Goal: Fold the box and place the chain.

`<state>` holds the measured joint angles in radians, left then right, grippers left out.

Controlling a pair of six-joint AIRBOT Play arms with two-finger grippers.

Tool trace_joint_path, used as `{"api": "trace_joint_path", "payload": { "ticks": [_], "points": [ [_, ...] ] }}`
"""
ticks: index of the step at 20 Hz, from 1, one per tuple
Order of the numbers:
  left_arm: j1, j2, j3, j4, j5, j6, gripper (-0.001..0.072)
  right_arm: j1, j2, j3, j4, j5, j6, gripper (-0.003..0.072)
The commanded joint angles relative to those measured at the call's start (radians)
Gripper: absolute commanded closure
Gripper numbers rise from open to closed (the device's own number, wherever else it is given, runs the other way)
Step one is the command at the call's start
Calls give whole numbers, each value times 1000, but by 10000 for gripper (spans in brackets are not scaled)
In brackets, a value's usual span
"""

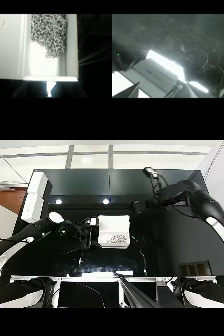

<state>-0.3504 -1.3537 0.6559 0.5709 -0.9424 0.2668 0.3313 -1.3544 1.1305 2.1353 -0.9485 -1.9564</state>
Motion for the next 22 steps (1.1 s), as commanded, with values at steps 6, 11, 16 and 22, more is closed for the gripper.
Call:
{"api": "trace_joint_path", "payload": {
  "ticks": [6, 11, 16, 22],
  "points": [
    [0, -1, -1, 1, 1, 0, 231, 51, -53, 109, 60, -303, -355, -16],
    [0, -1, -1, 1, 0, 0, 231, 47, -53, 109, 70, -348, -507, -17],
    [0, -1, -1, 1, 0, -1, 231, 47, -53, 105, 65, -454, -517, -19],
    [0, -1, -1, 1, 0, 0, 231, 88, -57, 28, 60, -361, -612, -20]
  ]
}}
